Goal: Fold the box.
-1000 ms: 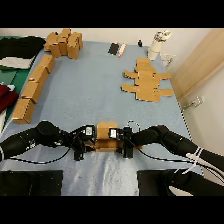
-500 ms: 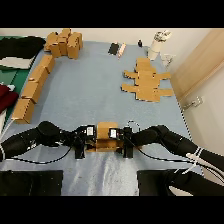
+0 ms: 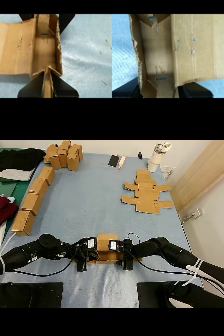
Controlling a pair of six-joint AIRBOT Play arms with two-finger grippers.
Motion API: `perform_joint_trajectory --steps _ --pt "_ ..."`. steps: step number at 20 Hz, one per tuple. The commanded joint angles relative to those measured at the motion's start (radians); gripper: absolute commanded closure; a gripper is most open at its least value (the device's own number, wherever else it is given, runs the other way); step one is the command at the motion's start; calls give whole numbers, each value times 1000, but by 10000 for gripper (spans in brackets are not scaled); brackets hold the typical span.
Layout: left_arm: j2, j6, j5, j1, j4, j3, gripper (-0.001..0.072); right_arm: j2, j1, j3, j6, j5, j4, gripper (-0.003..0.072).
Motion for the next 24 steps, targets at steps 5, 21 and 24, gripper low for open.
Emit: perform_joint_trajectory --steps 5,21,24 --pt "-27 34 1 -6 -42 0 591 1 1 -1 0 0 0 182" --pt "-19 -62 93 -14 -4 2 694 1 1 0 0 0 1 182" --pt "71 -407 110 -1 303 2 697 1 1 -1 0 0 0 182"
